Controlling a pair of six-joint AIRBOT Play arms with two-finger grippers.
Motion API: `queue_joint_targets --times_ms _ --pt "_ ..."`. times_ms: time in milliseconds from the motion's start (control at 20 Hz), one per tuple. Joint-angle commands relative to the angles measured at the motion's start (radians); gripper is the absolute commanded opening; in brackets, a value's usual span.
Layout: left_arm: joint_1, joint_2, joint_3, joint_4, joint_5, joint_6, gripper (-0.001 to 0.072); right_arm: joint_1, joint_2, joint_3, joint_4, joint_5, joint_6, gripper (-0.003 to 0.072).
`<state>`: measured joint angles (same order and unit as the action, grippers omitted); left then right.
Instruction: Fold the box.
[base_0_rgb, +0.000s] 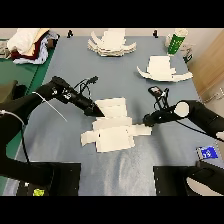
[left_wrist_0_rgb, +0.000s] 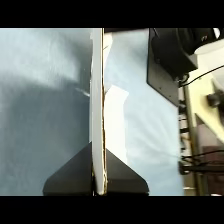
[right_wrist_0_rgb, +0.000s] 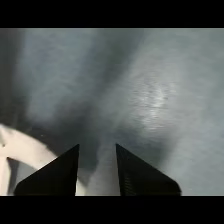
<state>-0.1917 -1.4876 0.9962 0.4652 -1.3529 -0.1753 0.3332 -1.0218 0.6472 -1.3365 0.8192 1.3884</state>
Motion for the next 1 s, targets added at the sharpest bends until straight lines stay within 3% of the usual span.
queue_joint_targets --times_ms 0,250,300,450,550,950 --pt "-0.058 0.094 0.001 -0.002 0.118 0.142 0.001 -0.053 0.001 0.076 -0.237 0.014 0.192 0.0367" --pt "-0.151 0.23 -0.039 -0.006 0.342 0.243 0.0007 -0.061 0.013 0.165 -0.241 -0.014 0.241 0.0364" --pt "-0.175 0.259 -0.067 -0.02 0.369 0.27 0.0008 -0.066 0.013 0.177 -0.239 -0.017 0.248 0.0282" --pt "-0.255 0.324 -0.186 -0.04 0.499 0.397 0.001 -0.066 0.011 0.177 -0.233 -0.029 0.278 0.026" --pt "-0.276 0.314 -0.235 -0.049 0.523 0.4 0.0012 -0.066 0.011 0.176 -0.21 -0.038 0.287 0.0152" --pt "-0.274 0.222 -0.245 -0.075 0.562 0.4 0.0013 -0.066 0.011 0.176 -0.165 -0.041 0.287 0.0152"
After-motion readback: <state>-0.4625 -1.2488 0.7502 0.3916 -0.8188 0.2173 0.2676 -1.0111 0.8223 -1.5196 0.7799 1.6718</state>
